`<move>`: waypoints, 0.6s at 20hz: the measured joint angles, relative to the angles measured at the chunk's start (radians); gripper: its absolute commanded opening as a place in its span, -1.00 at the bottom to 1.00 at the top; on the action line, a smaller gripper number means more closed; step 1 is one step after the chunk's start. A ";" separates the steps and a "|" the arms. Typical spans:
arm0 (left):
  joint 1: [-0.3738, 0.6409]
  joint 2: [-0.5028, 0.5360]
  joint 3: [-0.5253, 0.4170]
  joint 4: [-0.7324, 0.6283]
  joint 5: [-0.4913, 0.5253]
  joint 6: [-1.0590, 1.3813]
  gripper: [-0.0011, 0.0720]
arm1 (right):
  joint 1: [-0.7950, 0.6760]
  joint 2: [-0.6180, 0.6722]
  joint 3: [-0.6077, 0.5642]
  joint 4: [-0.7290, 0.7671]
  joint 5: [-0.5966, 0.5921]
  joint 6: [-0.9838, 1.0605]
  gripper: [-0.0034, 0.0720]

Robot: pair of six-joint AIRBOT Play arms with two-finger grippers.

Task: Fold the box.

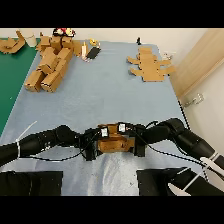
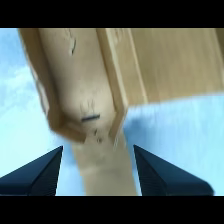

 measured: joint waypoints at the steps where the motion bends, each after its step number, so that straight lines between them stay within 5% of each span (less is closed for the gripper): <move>1: 0.000 0.000 0.000 0.000 0.000 0.000 0.29 | 0.000 0.023 0.000 -0.017 -0.031 0.029 0.99; 7: 0.000 0.000 0.000 0.000 0.000 0.000 0.29 | 0.000 0.124 0.000 -0.009 -0.224 0.238 0.98; 12: 0.000 0.000 0.000 0.000 0.000 0.000 0.29 | 0.000 0.143 0.000 0.174 -0.289 0.488 0.98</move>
